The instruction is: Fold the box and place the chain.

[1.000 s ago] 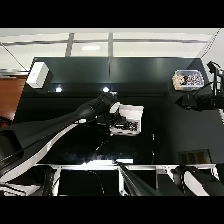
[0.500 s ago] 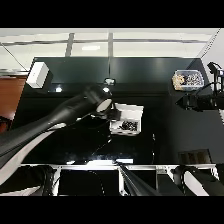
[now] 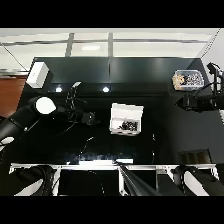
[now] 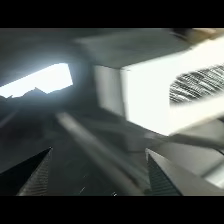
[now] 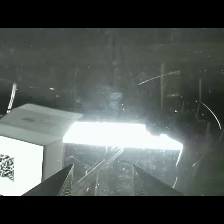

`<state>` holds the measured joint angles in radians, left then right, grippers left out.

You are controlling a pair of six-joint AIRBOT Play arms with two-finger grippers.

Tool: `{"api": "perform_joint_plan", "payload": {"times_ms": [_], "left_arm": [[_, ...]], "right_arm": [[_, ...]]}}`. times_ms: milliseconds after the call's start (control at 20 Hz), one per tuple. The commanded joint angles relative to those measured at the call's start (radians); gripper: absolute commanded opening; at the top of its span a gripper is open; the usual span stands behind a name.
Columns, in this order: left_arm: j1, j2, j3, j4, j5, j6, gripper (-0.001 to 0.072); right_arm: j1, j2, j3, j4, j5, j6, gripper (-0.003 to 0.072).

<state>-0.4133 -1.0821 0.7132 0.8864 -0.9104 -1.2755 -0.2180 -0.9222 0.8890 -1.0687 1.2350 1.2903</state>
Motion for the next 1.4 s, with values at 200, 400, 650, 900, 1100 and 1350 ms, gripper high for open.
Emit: {"api": "perform_joint_plan", "payload": {"times_ms": [200, 400, 650, 900, 1100, 1350], "left_arm": [[-0.009, -0.102, -0.135, -0.365, -0.002, 1.366, 0.0716], [-0.054, -0.182, -0.111, -0.296, 0.097, 1.49, 0.0716], [-0.013, -0.306, -0.026, -0.405, 0.08, 1.489, 0.0715], [-0.042, -0.347, 0.042, -0.442, 0.057, 1.525, 0.0714], [-0.058, -0.353, 0.046, -0.398, 0.047, 1.53, 0.0714], [-0.073, -0.364, 0.051, -0.385, 0.04, 1.53, 0.0714]], "right_arm": [[0.0, 0.001, 0.0, 0.002, 0.019, 0.0, 0.0441], [0.0, 0.001, 0.0, 0.002, 0.031, 0.0, 0.0441], [0.0, 0.0, 0.0, 0.002, 0.029, 0.0, 0.0441], [0.0, 0.0, 0.0, 0.002, 0.026, 0.0, 0.0441], [0.0, 0.0, 0.0, 0.002, 0.025, 0.0, 0.0441], [0.0, 0.0, 0.0, 0.002, 0.025, 0.0, 0.0441]]}}
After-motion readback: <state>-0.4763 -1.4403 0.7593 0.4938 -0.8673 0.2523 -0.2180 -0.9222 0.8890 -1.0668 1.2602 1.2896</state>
